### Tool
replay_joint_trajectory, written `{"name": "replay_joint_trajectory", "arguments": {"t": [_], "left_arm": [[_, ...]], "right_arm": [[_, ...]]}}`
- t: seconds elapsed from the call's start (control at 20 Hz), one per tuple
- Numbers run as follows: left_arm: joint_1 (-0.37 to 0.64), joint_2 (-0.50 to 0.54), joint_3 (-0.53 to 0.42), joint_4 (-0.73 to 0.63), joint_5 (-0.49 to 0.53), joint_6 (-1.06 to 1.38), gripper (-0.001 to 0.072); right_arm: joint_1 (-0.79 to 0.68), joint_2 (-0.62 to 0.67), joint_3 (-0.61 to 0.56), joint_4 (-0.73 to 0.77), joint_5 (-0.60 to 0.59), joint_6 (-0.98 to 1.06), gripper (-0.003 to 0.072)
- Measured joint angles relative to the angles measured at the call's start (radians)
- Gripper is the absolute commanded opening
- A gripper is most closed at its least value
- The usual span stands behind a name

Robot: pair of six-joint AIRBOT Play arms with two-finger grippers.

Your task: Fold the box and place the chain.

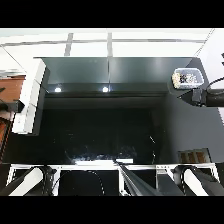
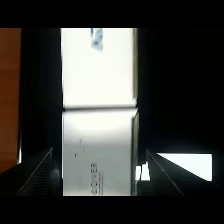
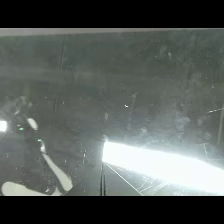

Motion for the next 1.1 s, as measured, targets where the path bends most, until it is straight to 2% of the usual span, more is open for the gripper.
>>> {"name": "replay_joint_trajectory", "arguments": {"t": [0.15, 0.2, 0.3, 0.35, 0.5, 0.6, 0.7, 0.8, 0.95, 1.1], "left_arm": [[-0.044, 0.047, 0.090, -0.032, -0.048, -0.028, 0.0704], [-0.063, 0.064, 0.111, -0.043, -0.062, -0.050, 0.0609], [-0.109, 0.086, 0.133, -0.092, -0.083, -0.104, 0.0124], [-0.144, 0.090, 0.138, -0.140, -0.089, -0.126, 0.0027], [-0.308, 0.079, 0.140, -0.290, -0.101, -0.113, 0.0024], [-0.469, 0.064, 0.141, -0.327, -0.051, -0.098, 0.0023], [-0.639, 0.055, 0.141, -0.271, 0.040, -0.134, 0.0025], [-0.767, 0.050, 0.140, -0.142, 0.120, -0.237, 0.0027], [-0.837, 0.047, 0.140, 0.036, 0.143, -0.416, 0.0028], [-0.819, 0.046, 0.139, 0.119, 0.090, -0.508, 0.0028]], "right_arm": [[0.000, 0.000, 0.000, 0.000, 0.003, 0.000, 0.0010], [0.000, 0.000, 0.000, 0.000, 0.003, 0.000, 0.0010], [0.001, 0.000, 0.000, 0.000, -0.002, 0.000, 0.0010], [0.005, 0.000, 0.000, -0.001, -0.009, 0.000, 0.0010], [0.048, -0.001, 0.000, -0.005, -0.069, -0.009, 0.0010], [0.119, -0.006, 0.000, -0.038, -0.176, -0.015, 0.0010], [0.208, -0.023, 0.000, -0.113, -0.320, -0.016, 0.0010], [0.286, -0.049, 0.000, -0.194, -0.459, -0.016, 0.0010], [0.341, -0.100, 0.000, -0.270, -0.591, -0.014, 0.0010], [0.359, -0.145, -0.013, -0.315, -0.649, -0.011, 0.0010]]}}
